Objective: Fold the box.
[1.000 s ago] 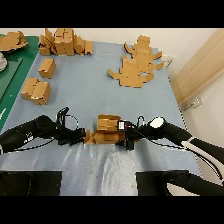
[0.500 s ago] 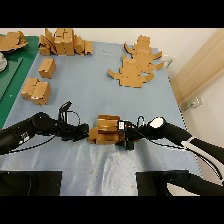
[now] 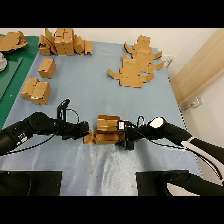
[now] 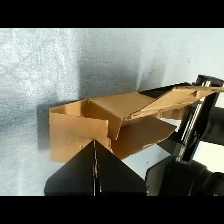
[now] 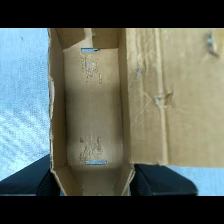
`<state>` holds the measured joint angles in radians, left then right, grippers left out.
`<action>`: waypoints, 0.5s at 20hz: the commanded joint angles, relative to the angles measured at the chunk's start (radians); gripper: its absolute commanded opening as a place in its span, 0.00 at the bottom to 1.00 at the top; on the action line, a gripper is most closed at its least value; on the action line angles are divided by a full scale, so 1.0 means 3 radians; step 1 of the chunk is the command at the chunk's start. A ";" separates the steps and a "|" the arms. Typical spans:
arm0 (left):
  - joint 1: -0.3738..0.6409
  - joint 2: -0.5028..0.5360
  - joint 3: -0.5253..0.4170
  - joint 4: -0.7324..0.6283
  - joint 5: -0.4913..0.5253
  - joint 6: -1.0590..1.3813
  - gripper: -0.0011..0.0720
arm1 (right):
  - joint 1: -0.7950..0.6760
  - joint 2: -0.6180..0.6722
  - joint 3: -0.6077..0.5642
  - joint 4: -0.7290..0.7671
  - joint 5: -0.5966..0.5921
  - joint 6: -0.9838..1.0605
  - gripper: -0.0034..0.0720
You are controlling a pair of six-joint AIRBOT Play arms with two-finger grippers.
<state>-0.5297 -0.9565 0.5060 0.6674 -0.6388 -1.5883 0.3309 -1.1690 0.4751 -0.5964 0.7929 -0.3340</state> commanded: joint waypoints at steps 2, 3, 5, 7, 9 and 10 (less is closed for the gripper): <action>0.0056 -0.0006 -0.0008 0.0083 -0.0010 -0.0093 0.03 | 0.0003 -0.0003 -0.0003 0.0001 0.0000 0.0001 0.67; 0.0120 -0.0008 -0.0022 0.0206 -0.0013 -0.0304 0.03 | 0.0003 -0.0003 -0.0003 0.0000 0.0000 0.0001 0.67; 0.0276 -0.0008 -0.0055 0.0628 -0.0033 -0.0787 0.03 | 0.0003 -0.0003 -0.0003 0.0006 0.0000 0.0001 0.67; 0.0381 -0.0014 -0.0056 0.0960 -0.0061 -0.1130 0.03 | 0.0003 -0.0003 -0.0003 0.0008 0.0000 0.0001 0.67; 0.0395 -0.0066 -0.0056 0.1008 -0.0100 -0.1249 0.03 | 0.0003 -0.0003 -0.0003 0.0008 0.0000 0.0001 0.67; 0.0371 -0.0118 -0.0056 0.0980 -0.0150 -0.1247 0.03 | 0.0003 -0.0003 -0.0003 0.0008 0.0000 0.0001 0.67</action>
